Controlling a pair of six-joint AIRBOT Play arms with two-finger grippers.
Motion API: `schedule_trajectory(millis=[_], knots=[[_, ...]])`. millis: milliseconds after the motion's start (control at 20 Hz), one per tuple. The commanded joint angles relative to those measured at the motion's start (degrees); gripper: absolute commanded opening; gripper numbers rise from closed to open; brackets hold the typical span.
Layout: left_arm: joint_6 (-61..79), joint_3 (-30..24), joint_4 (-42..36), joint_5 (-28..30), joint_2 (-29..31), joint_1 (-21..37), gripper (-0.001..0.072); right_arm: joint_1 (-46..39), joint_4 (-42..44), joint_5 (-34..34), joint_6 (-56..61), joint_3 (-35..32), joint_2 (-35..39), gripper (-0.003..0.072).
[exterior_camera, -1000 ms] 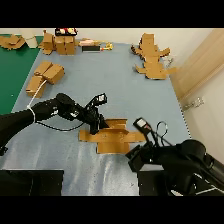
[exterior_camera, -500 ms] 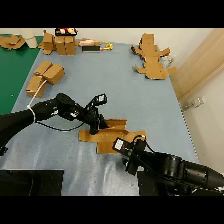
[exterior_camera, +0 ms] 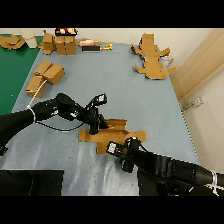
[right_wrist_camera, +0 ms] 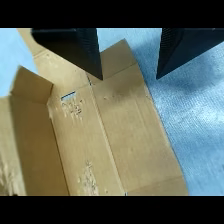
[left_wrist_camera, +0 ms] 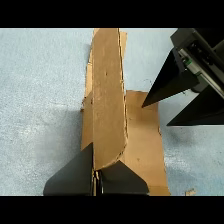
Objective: Fold the box.
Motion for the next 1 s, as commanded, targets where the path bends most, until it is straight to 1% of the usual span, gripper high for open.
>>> schedule_trajectory(millis=[0, 250, 500, 700, 950], knots=[[0.0, 0.0, 0.0, 0.0, 0.0, 0.0, 0.0013, 0.0, -1.2, 0.7, 0.0, 0.0, -2.1, 0.0497], [0.0, 0.0, 0.0, 0.0, 0.0, 0.0, 0.0013, 0.0, -1.9, 0.7, 0.6, 0.0, -2.0, 0.0497], [0.0, 0.0, 0.0, 0.0, 0.0, 0.0, 0.0013, 0.0, -9.2, 1.1, 7.0, 0.0, -2.0, 0.0497], [0.0, 0.0, 0.0, 0.0, 0.0, 0.0, 0.0013, 0.0, -12.9, 1.8, 12.3, 0.5, -2.0, 0.0497], [0.0, 0.0, 0.0, 0.0, 0.0, 0.0, 0.0013, 0.0, -12.9, 2.2, 13.1, 1.9, -2.0, 0.0497]])
